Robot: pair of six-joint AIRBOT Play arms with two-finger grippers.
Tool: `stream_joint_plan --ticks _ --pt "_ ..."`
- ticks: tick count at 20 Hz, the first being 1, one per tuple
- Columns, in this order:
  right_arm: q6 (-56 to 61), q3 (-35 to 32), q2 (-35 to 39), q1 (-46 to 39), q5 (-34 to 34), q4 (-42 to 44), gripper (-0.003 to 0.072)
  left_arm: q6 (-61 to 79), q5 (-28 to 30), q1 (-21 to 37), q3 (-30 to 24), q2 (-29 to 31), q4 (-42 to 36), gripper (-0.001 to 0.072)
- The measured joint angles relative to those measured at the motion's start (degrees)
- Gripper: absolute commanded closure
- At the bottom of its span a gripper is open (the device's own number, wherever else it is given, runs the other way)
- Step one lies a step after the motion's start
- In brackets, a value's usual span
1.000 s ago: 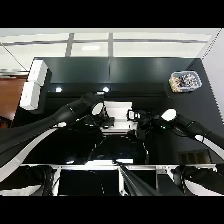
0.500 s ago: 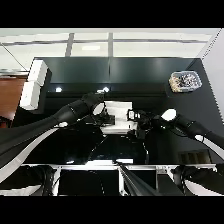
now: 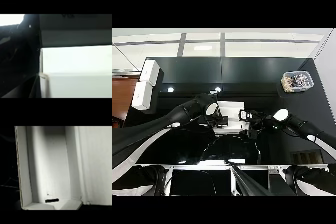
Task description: Fold the box and place the chain.
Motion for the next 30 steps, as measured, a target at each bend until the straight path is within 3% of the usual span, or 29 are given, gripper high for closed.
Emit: stream_joint_plan --ticks 3,4,6,7,12,13,14,15,26,27,29,30 --pt "0.0 0.0 0.0 0.0 0.0 0.0 0.0559 -0.5 -0.5 0.0 0.0 -0.6 0.2 0.0395" --pt "0.0 0.0 0.0 0.0 0.0 0.0 0.0559 -0.7 -0.7 0.0 0.0 -0.8 0.2 0.0510" --pt "0.0 0.0 0.0 0.0 0.0 0.0 0.0559 -0.8 -0.6 0.0 0.1 -1.0 0.3 0.0585" --pt "0.0 0.0 0.0 0.0 0.0 0.0 0.0559 -0.9 -0.7 0.0 0.1 -1.0 0.3 0.0683" --pt "0.0 0.0 0.0 0.0 -0.1 0.1 0.0557 -0.9 -0.6 0.0 0.3 -1.2 0.3 0.0684" --pt "0.0 0.0 0.0 0.0 -0.1 0.1 0.0436 -0.8 -0.5 0.0 0.3 -1.2 0.3 0.0684" --pt "0.0 0.0 0.0 0.0 -0.1 0.1 0.0150 -0.8 -0.4 0.0 0.3 -1.2 0.3 0.0684" --pt "0.3 0.0 0.0 0.0 -0.2 0.0 0.0042 -0.6 -0.3 0.0 0.3 -1.2 0.3 0.0684" --pt "5.6 0.0 7.0 -3.0 3.7 -9.8 0.0047 -0.4 -0.4 0.0 0.3 -1.2 0.2 0.0685" --pt "5.5 0.0 7.3 -3.1 4.1 -9.9 0.0184 -0.4 -0.3 0.0 0.3 -1.2 0.2 0.0684" --pt "5.2 0.0 7.6 -3.3 4.6 -9.5 0.0231 -0.4 -0.3 0.0 0.3 -1.2 0.2 0.0685" --pt "5.1 0.0 7.6 -3.4 4.7 -9.1 0.0340 -0.4 -0.2 0.0 0.3 -1.2 0.3 0.0685"
